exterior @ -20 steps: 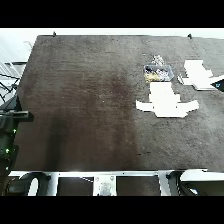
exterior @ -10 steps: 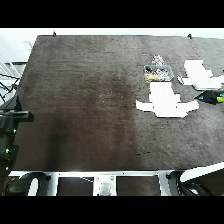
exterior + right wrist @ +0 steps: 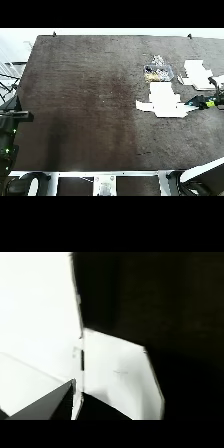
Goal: Fold the box and place the chain.
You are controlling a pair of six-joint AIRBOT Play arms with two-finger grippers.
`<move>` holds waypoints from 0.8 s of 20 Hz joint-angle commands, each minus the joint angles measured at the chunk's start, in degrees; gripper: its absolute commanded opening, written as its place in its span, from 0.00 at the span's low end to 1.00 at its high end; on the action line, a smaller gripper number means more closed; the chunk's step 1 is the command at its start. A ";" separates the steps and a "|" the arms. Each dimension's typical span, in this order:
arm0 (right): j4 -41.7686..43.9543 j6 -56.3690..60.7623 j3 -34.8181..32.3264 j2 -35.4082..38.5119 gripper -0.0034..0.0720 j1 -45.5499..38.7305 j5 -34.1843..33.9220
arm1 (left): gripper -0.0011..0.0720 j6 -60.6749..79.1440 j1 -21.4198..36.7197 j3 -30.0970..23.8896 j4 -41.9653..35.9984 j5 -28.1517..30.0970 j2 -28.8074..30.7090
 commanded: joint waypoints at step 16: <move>28.37 -5.75 -32.41 16.83 0.05 19.23 -8.46 | 0.04 0.02 0.02 0.02 0.02 0.02 0.04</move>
